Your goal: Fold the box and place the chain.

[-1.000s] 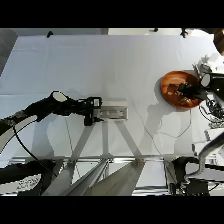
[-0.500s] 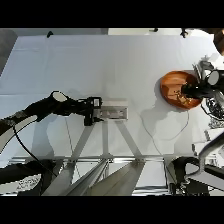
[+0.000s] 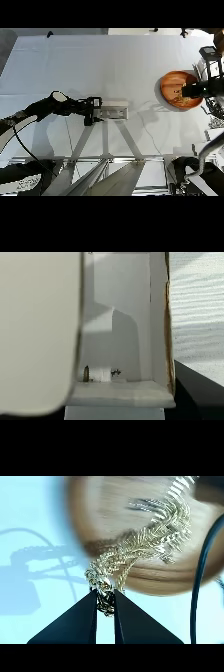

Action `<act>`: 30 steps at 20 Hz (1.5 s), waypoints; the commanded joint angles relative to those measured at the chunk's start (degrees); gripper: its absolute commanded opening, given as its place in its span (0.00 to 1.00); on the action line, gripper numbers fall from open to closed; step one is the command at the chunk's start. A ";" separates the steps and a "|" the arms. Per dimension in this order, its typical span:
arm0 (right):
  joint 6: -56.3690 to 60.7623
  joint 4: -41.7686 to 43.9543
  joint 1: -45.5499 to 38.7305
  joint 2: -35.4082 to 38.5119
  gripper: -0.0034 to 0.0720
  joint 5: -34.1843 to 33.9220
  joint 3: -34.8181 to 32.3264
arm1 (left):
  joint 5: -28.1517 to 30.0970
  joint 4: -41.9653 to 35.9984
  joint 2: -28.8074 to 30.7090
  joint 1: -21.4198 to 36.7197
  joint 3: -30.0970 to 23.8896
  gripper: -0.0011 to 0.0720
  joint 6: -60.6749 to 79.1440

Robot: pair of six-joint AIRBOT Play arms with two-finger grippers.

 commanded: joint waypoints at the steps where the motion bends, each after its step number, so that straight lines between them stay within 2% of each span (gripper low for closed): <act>1: 0.83 3.67 8.09 4.92 0.05 2.64 0.04 | 0.00 0.02 -0.04 0.02 -0.02 0.61 0.00; 6: 3.91 4.11 18.80 4.87 0.05 2.67 0.04 | 0.00 0.02 -0.02 0.02 -0.02 0.61 0.00; 11: 5.88 5.44 25.79 4.42 0.05 1.09 0.04 | 0.00 0.02 -0.02 0.02 0.00 0.61 0.00; 15: 6.10 8.87 27.93 1.20 0.05 -5.22 0.04 | 0.00 0.02 -0.02 0.02 -0.02 0.61 0.00; 22: 7.54 12.24 34.58 -10.19 0.05 -14.53 0.04 | 0.00 0.02 -0.02 0.02 -0.02 0.61 0.00; 27: 7.23 13.79 38.84 -12.48 0.05 -25.55 0.07 | 0.00 0.02 -0.04 0.02 0.00 0.61 0.00; 30: 5.53 19.32 38.99 -13.00 0.05 -29.57 0.04 | 0.00 0.02 -0.04 0.02 0.00 0.61 0.00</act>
